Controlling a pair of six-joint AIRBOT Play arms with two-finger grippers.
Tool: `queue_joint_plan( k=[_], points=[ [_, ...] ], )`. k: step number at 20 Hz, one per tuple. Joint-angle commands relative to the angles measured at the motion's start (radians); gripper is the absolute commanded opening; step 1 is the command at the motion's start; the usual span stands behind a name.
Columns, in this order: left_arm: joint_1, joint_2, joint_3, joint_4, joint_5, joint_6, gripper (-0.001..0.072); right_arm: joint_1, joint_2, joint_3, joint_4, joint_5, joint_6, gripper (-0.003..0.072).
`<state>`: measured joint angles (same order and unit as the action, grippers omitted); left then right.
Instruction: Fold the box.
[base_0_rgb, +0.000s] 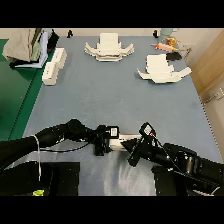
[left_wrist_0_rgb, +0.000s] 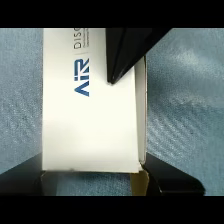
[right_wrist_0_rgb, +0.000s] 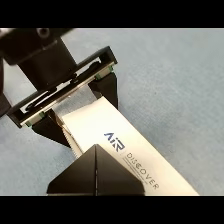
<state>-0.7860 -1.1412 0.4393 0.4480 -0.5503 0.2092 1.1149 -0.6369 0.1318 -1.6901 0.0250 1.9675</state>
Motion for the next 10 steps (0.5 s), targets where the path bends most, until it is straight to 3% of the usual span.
queue_joint_plan(
  k=[1, 10],
  points=[
    [0.000, 0.000, 0.000, 0.000, 0.000, 0.000, 0.0517, 0.001, -0.028, -0.011, 0.055, 0.029, 0.008, 0.0007],
    [0.000, 0.000, 0.000, 0.000, 0.000, 0.000, 0.0517, 0.003, -0.073, -0.010, 0.087, 0.033, 0.007, 0.0007]
  ],
)
